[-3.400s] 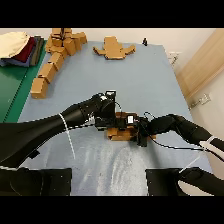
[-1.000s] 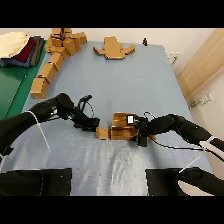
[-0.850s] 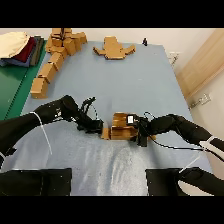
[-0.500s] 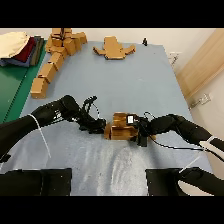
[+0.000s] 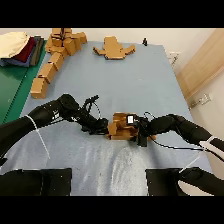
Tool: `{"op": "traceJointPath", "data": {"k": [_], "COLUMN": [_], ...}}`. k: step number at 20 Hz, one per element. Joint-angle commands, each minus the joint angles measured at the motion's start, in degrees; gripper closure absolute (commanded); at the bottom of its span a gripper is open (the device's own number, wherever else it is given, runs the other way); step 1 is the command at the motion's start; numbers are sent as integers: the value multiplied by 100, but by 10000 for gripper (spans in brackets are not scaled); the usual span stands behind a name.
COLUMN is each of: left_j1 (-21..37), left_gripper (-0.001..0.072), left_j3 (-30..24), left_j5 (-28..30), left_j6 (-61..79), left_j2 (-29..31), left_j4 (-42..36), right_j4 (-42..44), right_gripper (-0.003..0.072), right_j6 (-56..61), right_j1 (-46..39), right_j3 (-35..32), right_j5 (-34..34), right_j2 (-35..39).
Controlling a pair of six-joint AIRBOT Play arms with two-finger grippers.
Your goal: Fold the box.
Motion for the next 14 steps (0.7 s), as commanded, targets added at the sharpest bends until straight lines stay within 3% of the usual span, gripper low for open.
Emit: {"op": "traceJointPath", "data": {"k": [1,6,7,8,14], "left_j1": [-17,-17,-17,-17,-17], "left_gripper": [454,452,323,95,117], "left_j3": [7,7,7,7,7], "left_j5": [-7,85,107,144,396], "left_j6": [319,343,341,308,297], "left_j2": [-13,-37,-48,-48,-46], "left_j4": [-374,-374,-376,-376,-374], "right_j4": [2,2,2,2,2], "right_gripper": [175,175,175,176,175], "right_j6": [2,2,2,2,0], "right_j1": [0,0,0,0,0], "right_j3": [4,4,4,4,4], "right_j5": [0,0,0,0,0], "right_j2": [0,0,0,0,0]}}
